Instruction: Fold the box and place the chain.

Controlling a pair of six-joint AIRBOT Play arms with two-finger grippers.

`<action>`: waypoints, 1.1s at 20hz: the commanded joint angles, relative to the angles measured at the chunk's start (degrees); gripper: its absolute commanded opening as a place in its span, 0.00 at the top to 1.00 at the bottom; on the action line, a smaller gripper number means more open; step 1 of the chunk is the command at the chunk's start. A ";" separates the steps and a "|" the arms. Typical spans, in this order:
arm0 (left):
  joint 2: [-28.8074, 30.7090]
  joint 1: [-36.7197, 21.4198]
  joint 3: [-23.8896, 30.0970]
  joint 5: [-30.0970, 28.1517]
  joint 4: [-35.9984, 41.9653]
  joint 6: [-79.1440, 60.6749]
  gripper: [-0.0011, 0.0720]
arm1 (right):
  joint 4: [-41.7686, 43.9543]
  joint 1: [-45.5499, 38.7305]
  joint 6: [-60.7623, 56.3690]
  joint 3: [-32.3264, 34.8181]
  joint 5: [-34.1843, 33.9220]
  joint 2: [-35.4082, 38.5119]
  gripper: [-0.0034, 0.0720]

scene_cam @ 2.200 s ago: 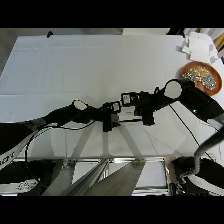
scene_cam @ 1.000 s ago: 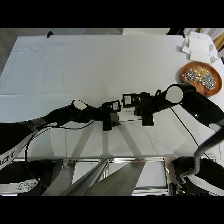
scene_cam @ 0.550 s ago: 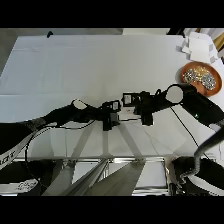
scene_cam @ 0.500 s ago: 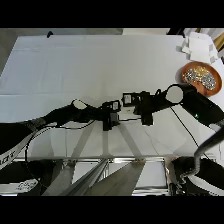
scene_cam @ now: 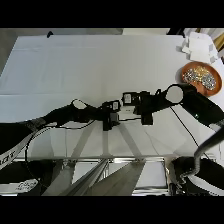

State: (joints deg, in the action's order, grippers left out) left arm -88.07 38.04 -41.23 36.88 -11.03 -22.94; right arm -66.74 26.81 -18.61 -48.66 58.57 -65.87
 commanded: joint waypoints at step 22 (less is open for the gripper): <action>0.04 0.02 -0.04 -0.20 0.04 0.04 0.64 | 1.20 0.02 -1.90 2.60 0.31 -1.20 0.79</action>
State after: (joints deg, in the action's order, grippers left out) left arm -88.07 38.09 -41.23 36.69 -11.07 -22.94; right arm -65.87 26.79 -20.64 -46.35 58.98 -67.53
